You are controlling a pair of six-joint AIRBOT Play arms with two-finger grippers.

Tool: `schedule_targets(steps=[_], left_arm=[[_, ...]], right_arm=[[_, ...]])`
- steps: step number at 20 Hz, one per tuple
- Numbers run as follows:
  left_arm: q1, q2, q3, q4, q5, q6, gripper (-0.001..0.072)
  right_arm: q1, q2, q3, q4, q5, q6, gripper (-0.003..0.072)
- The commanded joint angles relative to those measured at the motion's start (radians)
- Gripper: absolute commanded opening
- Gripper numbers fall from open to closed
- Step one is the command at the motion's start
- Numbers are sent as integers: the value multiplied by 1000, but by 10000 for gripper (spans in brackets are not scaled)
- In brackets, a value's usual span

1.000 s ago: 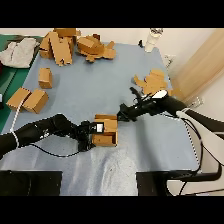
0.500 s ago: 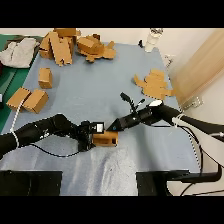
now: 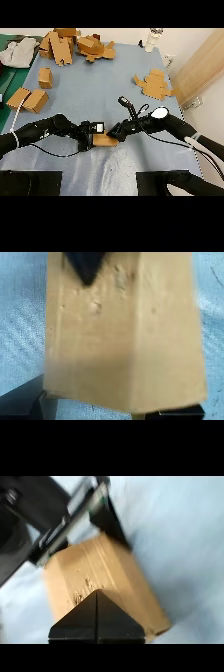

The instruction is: Fold the box.

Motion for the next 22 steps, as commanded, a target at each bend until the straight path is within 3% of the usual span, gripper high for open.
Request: schedule_targets(steps=[1, 2, 4, 6, 8, 9, 13, 16, 17, 22], left_arm=[[0, 0, 1, 0, 0, 0, 521], [0, 0, 1, 0, 0, 0, 520], [0, 0, 1, 0, 0, 0, 520], [0, 0, 1, 0, 0, 0, 520], [0, 0, 1, 0, 1, 0, 520], [0, 0, 1, 0, 0, 0, 520], [0, 0, 1, 0, 1, 0, 521], [0, 0, 1, 0, 0, 0, 520], [0, 0, 1, 0, 0, 0, 520], [0, 0, 1, 0, 0, 0, 520]], right_arm=[[73, 133, -6, -41, -197, -98, 1], [97, 154, -6, -84, -229, -98, 7], [128, 161, -6, -149, -229, -98, 182], [159, 161, -6, -183, -205, -109, 254], [197, 162, -6, -224, -167, -144, 402], [218, 162, -6, -269, -150, -144, 426], [253, 160, -6, -431, -221, -135, 427], [255, 161, -4, -432, -221, -136, 431], [255, 161, -4, -433, -206, -136, 479], [260, 161, -4, -440, -169, -135, 479]])
